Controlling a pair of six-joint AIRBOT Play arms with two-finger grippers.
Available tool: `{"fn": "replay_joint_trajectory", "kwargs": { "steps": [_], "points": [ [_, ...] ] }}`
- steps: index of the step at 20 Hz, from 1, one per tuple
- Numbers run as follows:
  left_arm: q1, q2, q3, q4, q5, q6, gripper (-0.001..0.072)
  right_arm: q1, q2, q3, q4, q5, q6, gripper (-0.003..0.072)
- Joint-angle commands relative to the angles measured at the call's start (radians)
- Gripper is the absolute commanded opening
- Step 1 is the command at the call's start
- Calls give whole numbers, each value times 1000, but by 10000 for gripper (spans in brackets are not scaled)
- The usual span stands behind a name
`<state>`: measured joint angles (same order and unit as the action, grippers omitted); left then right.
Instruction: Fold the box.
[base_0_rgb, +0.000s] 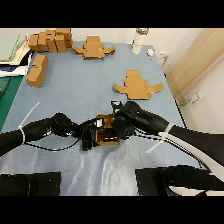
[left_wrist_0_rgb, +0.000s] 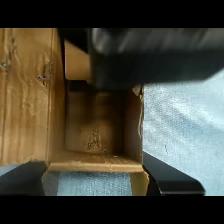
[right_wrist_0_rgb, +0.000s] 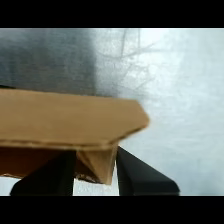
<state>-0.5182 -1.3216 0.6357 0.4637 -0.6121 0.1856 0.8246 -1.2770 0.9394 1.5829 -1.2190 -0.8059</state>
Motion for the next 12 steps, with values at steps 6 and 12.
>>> {"fn": "replay_joint_trajectory", "kwargs": {
  "steps": [6,12],
  "points": [
    [0,0,1,0,0,0,372,25,-60,53,-95,-90,93,3],
    [0,0,1,0,0,0,372,32,-57,53,-94,-93,87,418]
  ]
}}
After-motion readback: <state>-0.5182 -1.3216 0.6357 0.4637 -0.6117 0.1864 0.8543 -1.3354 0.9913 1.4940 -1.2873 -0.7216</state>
